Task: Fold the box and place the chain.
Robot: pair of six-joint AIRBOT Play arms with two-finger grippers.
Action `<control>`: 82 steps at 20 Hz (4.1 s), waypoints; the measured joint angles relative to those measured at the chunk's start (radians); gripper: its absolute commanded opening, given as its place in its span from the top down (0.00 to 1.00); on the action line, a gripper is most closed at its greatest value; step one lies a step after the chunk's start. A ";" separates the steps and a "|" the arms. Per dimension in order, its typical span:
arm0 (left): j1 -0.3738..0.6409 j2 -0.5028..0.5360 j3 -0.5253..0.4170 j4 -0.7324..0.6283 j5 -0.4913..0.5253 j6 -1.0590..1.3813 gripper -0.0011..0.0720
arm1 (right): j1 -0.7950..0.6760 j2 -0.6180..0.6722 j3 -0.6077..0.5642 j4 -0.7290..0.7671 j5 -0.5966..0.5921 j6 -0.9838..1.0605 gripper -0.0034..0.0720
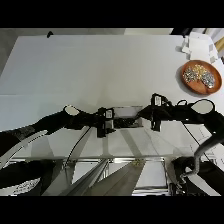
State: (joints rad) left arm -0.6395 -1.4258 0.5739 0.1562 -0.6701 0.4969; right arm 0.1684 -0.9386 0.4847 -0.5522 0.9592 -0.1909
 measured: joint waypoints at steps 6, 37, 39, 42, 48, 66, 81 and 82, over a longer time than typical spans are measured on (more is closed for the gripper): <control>0.000 0.000 0.000 0.000 0.000 0.000 0.56 | 0.068 0.000 0.000 0.019 -0.011 -0.001 0.94; 0.000 0.000 0.000 0.000 0.000 0.000 0.56 | -0.181 -0.080 0.000 -0.172 -0.132 0.819 0.94; 0.000 0.000 0.000 0.000 0.000 0.000 0.56 | -0.174 -0.119 0.000 -0.168 -0.151 0.863 0.94; 0.000 0.000 0.000 0.000 0.000 0.000 0.56 | -0.142 -0.169 0.000 -0.148 -0.158 0.901 0.94; 0.000 0.000 0.000 0.000 0.000 0.000 0.56 | -0.093 -0.201 0.000 -0.128 -0.155 0.925 0.94; 0.000 0.000 0.000 0.000 0.000 0.000 0.56 | -0.081 -0.206 0.000 -0.099 -0.070 0.927 0.94; 0.000 0.000 0.000 0.000 0.000 0.000 0.56 | -0.081 -0.206 0.000 -0.097 -0.088 0.917 0.94; 0.000 0.000 0.000 0.000 0.000 0.000 0.56 | -0.081 -0.206 0.000 -0.097 -0.095 0.917 0.94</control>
State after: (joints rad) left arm -0.6395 -1.4258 0.5739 0.1566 -0.6701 0.4973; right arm 0.0872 -1.1442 0.4843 -0.6495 0.8646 0.7261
